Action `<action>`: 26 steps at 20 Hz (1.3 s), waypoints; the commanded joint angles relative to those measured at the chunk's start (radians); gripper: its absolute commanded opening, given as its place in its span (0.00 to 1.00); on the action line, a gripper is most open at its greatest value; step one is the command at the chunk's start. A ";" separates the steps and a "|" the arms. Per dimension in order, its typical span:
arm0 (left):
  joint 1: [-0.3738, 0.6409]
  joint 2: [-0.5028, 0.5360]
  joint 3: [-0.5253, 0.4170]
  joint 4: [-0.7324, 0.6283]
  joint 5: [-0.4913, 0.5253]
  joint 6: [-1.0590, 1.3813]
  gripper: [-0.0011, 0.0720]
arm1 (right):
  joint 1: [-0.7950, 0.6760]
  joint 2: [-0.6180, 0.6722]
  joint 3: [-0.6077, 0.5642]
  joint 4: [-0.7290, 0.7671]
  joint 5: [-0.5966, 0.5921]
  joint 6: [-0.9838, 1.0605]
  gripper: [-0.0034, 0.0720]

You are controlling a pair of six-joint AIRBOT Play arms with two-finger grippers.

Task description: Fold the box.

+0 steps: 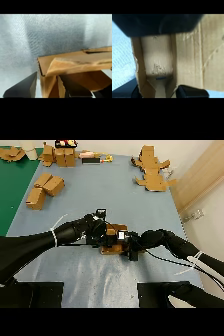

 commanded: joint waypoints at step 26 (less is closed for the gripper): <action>-0.011 -0.098 0.064 0.003 -0.097 -0.015 0.03 | 0.001 0.000 0.000 0.000 0.000 0.000 0.67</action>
